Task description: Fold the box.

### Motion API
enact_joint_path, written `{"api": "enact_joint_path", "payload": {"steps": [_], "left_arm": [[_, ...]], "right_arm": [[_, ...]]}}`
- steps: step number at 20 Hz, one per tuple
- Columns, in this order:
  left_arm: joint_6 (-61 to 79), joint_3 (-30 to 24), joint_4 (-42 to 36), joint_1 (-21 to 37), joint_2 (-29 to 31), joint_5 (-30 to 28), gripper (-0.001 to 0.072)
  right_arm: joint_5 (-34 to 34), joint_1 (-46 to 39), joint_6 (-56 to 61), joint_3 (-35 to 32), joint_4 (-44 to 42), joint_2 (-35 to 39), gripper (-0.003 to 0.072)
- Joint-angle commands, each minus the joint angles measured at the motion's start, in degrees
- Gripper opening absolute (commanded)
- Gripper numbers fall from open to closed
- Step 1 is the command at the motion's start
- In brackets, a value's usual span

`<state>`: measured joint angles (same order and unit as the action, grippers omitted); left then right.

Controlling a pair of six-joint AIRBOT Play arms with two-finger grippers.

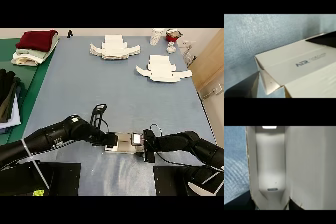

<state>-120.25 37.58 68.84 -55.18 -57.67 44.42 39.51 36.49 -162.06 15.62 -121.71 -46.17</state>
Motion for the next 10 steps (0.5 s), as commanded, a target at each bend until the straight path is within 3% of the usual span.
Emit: {"api": "enact_joint_path", "payload": {"steps": [1, 5, 10], "left_arm": [[-10.6, 5.5, 8.4, -4.5, -5.5, 5.6, 0.0454], [-17.9, 10.6, 15.1, -7.7, -11.0, 12.7, 0.0453], [-24.9, 15.4, 21.0, -10.3, -15.1, 17.2, 0.0452]], "right_arm": [[0.0, 0.0, 0.0, 0.0, 0.0, 0.1, 0.0455], [0.0, 0.0, 0.0, 0.0, 0.0, 0.1, 0.0455], [0.0, 0.0, 0.0, 0.0, 0.0, 0.1, 0.0456]]}}
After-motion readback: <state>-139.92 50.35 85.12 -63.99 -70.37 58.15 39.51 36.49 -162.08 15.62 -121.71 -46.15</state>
